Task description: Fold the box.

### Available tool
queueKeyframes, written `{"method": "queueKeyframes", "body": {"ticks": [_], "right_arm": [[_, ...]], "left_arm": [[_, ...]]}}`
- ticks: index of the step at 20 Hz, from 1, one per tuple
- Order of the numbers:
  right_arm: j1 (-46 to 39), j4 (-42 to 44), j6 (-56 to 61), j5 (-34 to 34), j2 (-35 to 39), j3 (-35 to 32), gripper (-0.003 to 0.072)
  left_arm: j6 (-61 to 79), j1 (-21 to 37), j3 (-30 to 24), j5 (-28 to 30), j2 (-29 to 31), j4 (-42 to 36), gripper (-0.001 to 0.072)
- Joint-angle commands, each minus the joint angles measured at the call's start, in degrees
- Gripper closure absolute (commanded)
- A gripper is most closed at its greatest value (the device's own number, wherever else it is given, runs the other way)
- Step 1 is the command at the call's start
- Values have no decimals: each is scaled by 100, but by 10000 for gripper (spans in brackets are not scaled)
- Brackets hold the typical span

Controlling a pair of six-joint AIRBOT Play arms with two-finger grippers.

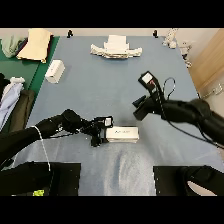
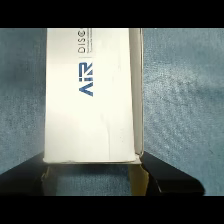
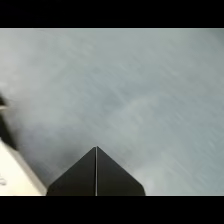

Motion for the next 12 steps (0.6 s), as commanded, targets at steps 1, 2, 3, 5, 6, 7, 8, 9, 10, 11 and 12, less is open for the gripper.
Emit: {"method": "queueKeyframes", "body": {"ticks": [1,2,3,5,6,7,8,9,10,11,12], "right_arm": [[-778,-1567,1777,-2197,-1043,1362,675],[-892,-1703,2065,-2686,-1303,1613,675],[-986,-1764,2284,-3091,-1541,1812,675],[-1045,-1766,2500,-3508,-1871,2037,675],[-1040,-1755,2500,-3493,-1947,2048,675],[-1038,-1698,2509,-3493,-1980,2048,675],[-1040,-1606,2603,-3499,-1991,2048,675],[-1038,-1537,2734,-3499,-1989,2048,675],[-1040,-1504,2747,-3497,-1989,2046,675],[-1040,-1508,2750,-3497,-1989,2048,675],[-1040,-1508,2747,-3499,-1989,2048,675]], "left_arm": [[-2,0,4,0,2,0,214],[0,0,4,0,2,0,214],[0,0,4,2,2,0,214],[-2,0,4,0,2,0,214],[-2,0,2,-9,2,-2,214],[0,0,4,-37,2,-2,214],[0,0,4,-31,2,-2,214],[-2,0,4,-33,2,-2,214],[0,0,4,-33,2,-2,214],[-2,0,4,-35,2,-9,214],[-50,0,9,-50,11,-31,214]]}}
